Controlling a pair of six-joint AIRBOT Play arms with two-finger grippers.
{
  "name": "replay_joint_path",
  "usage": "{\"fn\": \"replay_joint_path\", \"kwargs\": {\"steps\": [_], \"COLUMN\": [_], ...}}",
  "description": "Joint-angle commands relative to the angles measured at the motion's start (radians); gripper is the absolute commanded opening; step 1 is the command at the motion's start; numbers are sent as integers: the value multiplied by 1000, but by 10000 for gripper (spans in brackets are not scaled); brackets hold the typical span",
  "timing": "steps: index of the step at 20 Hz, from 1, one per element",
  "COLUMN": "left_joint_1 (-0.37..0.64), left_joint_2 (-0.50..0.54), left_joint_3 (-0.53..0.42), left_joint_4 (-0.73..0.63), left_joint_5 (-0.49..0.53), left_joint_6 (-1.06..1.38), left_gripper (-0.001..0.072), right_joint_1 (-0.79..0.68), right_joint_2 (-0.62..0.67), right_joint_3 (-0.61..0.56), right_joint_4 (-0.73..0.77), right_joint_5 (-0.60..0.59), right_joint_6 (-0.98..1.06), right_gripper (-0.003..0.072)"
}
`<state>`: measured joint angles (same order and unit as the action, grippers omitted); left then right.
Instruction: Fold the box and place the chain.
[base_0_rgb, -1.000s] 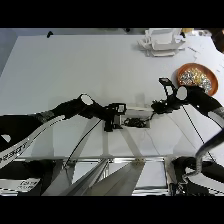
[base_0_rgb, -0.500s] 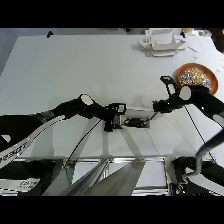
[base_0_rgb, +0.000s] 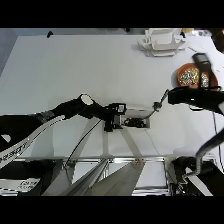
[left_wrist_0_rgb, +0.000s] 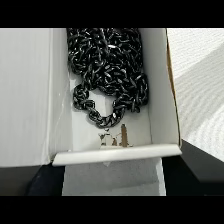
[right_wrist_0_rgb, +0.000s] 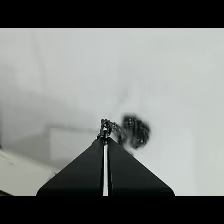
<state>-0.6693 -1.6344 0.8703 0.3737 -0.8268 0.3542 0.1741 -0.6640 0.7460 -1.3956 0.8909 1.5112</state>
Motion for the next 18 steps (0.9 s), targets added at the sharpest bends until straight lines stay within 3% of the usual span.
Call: {"fn": "replay_joint_path", "kwargs": {"steps": [1,5,12,14,18], "left_joint_1": [1,1,1,1,1], "left_joint_2": [0,0,0,0,0], "left_joint_3": [0,0,0,0,0], "left_joint_4": [0,0,0,0,0], "left_joint_5": [0,0,0,0,0], "left_joint_6": [0,0,0,0,0], "left_gripper": [14,14,14,14,14], "right_joint_1": [0,0,0,0,0], "right_joint_2": [220,352,385,385,384], "right_joint_3": [9,9,9,9,9], "right_joint_4": [21,63,253,301,583], "right_joint_5": [-119,-108,242,293,271], "right_joint_6": [-1,-1,-1,-1,-15], "right_gripper": [16,16,16,16,16]}}
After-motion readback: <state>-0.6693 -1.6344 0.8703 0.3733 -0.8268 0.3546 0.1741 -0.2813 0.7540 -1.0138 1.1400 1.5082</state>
